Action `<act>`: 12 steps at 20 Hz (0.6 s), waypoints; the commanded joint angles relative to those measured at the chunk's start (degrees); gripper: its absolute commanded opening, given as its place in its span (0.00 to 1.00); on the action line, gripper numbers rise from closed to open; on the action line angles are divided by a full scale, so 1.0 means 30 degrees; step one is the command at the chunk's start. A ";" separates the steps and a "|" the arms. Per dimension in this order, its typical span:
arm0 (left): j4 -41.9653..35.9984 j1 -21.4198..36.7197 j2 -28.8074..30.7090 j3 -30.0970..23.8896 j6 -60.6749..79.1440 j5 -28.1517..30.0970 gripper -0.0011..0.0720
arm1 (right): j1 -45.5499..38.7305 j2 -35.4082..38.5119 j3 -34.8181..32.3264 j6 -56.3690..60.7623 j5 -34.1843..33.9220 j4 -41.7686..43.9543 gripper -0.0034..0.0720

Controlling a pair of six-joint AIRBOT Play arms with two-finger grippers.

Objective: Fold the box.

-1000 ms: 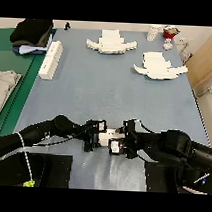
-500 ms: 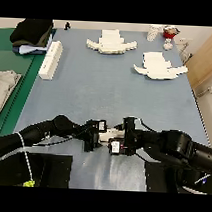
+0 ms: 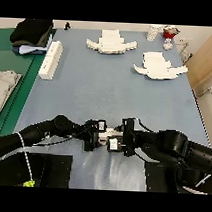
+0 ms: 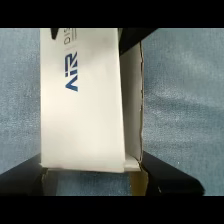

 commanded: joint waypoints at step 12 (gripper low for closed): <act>0.0000 -0.0015 -0.0007 0.0000 -0.0007 -0.0015 0.65 | 0.0044 -0.0182 0.0022 -0.0284 -0.0641 0.2951 0.50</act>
